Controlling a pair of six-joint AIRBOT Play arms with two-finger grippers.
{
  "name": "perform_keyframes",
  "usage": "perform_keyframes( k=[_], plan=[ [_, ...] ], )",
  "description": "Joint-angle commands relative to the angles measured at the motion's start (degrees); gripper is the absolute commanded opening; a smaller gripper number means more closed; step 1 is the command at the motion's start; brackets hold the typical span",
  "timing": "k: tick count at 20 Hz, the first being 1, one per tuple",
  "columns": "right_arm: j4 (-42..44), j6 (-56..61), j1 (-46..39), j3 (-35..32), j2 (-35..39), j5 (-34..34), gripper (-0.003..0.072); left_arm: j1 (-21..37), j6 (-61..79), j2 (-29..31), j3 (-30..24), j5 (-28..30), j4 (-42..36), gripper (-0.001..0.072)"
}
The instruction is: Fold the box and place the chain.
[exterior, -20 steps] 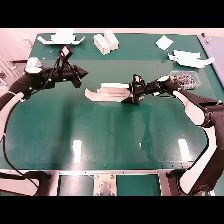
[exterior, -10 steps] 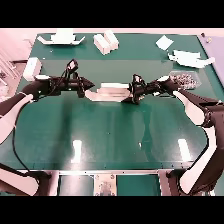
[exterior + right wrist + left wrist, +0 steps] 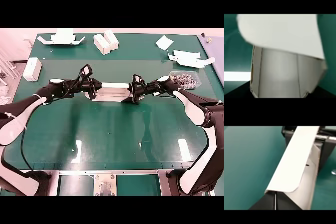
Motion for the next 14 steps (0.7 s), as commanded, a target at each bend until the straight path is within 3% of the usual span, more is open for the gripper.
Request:
perform_keyframes(
  k=[1,4,14],
  plan=[
    [0.0,0.0,0.0,0.0,0.0,0.0,0.0558,-1.2,5.7,-1.7,0.2,3.2,-8.3,0.0024],
    [0.0,0.0,0.0,0.0,0.0,0.0,0.0558,-1.2,8.6,-2.5,0.7,2.7,-12.3,0.0024],
    [0.0,0.0,0.0,0.0,0.0,0.0,0.0558,-1.2,11.9,-5.5,4.0,5.1,-15.0,0.0024]
  ],
)
